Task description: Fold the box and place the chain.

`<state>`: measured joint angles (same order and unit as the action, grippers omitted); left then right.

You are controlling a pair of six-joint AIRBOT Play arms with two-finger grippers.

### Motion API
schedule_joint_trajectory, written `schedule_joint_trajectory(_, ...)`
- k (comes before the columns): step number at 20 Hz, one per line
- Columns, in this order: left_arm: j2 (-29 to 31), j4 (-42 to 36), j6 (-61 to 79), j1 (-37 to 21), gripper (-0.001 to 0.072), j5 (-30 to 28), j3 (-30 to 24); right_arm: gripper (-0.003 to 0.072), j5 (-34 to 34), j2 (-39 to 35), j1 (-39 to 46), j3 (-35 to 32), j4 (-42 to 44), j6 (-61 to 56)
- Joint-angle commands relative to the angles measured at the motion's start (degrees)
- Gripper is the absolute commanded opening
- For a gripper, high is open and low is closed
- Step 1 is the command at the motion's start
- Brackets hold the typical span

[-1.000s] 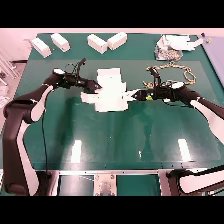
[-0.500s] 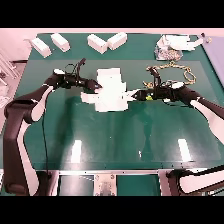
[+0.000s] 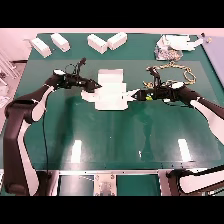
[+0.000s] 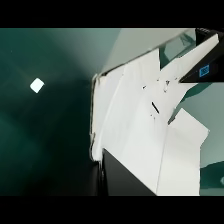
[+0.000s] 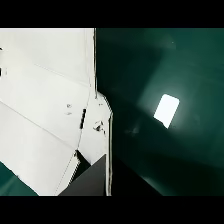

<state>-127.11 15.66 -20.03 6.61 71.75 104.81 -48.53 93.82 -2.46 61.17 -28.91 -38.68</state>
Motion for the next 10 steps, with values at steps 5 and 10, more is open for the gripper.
schedule_joint_trajectory(5,0.0,-1.3,27.6,-0.1,0.0014,14.0,0.0,0.0308,0.2,0.0,1.2,0.0,1.5,0.2)
schedule_joint_trajectory(10,0.0,-2.6,35.7,-0.1,0.0012,14.2,0.0,0.0302,0.3,0.0,2.2,0.0,1.4,0.2)
